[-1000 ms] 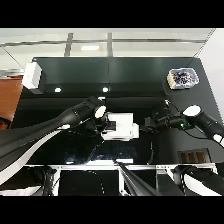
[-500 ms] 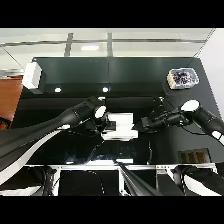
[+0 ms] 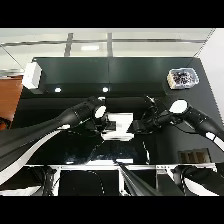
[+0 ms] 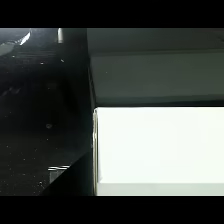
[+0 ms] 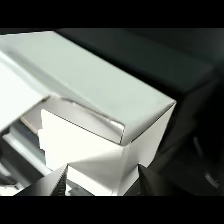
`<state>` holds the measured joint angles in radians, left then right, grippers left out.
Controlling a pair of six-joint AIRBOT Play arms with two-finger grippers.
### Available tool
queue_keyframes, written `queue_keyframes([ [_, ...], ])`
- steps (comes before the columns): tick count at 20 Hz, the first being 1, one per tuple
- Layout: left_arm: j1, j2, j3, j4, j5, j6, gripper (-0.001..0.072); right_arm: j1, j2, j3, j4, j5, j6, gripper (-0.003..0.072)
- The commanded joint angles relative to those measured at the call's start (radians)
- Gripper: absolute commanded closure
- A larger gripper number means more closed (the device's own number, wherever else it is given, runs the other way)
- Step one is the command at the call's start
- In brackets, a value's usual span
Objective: Fold the box and place the chain.
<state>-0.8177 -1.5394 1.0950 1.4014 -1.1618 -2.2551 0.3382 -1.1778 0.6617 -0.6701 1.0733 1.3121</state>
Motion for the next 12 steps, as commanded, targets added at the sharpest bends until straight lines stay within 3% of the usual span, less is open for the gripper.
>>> queue_keyframes([
  [1,0.001,0.001,0.000,0.000,0.002,0.000,0.0683,0.080,-0.002,0.018,-0.096,-0.099,0.129,0.0222],
  [6,0.001,0.001,0.000,0.000,0.003,0.000,0.0683,0.169,-0.020,0.026,-0.251,-0.209,0.311,0.0222],
  [12,0.000,0.001,0.000,0.000,0.002,0.000,0.0683,0.296,-0.110,0.150,-0.518,-0.148,0.570,0.0222],
])
